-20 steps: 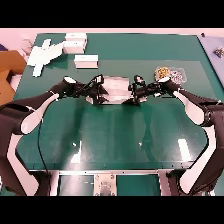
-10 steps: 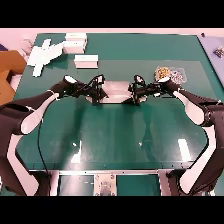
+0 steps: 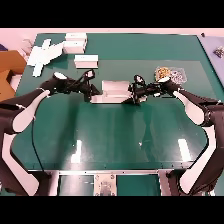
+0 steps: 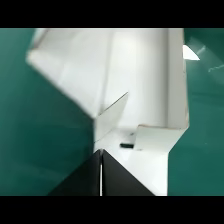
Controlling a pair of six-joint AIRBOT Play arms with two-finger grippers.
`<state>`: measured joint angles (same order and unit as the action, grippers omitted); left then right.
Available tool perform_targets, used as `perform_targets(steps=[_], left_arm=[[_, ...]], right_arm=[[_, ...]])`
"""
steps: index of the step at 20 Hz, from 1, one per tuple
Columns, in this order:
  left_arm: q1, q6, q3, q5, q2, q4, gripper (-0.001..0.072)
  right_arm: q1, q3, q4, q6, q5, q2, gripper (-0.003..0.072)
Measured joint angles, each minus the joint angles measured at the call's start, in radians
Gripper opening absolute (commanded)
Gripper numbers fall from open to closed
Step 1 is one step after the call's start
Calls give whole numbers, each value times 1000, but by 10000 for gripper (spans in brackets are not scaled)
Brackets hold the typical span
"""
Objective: Fold the box and place the chain.
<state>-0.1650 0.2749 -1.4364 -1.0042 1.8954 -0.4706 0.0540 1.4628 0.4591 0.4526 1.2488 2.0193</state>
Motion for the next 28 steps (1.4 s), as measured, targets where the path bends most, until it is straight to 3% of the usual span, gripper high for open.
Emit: perform_targets(steps=[8,13,16,22,28], left_arm=[[46,-179,1,-30,-117,-4,15],[60,-401,6,-22,-199,-66,15],[119,-541,16,-28,-218,-76,15],[257,-801,115,-17,-228,-31,15],[272,-946,217,24,-189,-16,16]], right_arm=[[0,0,1,0,1,0,481],[0,0,1,1,1,0,481],[0,0,1,1,1,0,481],[0,0,1,1,1,0,481],[0,0,1,1,1,0,481]])
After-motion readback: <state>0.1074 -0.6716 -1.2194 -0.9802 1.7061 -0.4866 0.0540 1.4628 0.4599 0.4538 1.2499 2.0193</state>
